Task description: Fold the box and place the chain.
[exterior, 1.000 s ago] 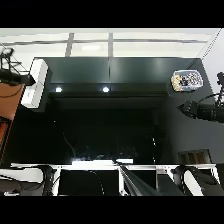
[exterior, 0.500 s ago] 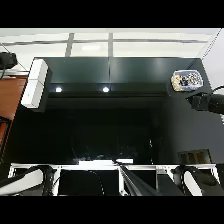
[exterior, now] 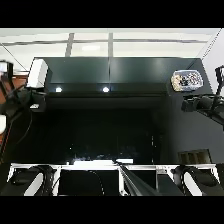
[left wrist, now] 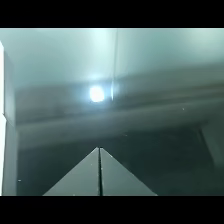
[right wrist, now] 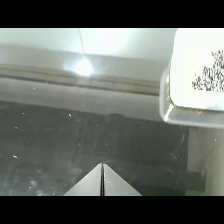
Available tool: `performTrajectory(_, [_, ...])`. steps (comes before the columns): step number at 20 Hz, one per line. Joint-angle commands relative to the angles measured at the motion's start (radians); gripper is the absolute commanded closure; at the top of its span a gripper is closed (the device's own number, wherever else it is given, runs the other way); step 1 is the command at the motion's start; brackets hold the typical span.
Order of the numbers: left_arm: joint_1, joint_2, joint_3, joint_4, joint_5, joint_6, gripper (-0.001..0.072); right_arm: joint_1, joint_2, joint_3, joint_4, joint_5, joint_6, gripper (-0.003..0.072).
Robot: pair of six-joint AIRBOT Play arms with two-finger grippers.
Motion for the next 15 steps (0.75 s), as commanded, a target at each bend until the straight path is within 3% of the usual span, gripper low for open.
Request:
performTrajectory(1, [-0.019, 0.130, -0.112, -0.003, 0.084, 0.003, 0.0682, 0.003, 0.002, -0.020, -0.006, -0.023, -0.005, 0.0667])
performTrajectory(15, [-0.020, 0.136, -0.112, -0.003, 0.093, 0.003, 0.0682, 0.003, 0.002, -0.020, -0.006, -0.023, -0.005, 0.0667])
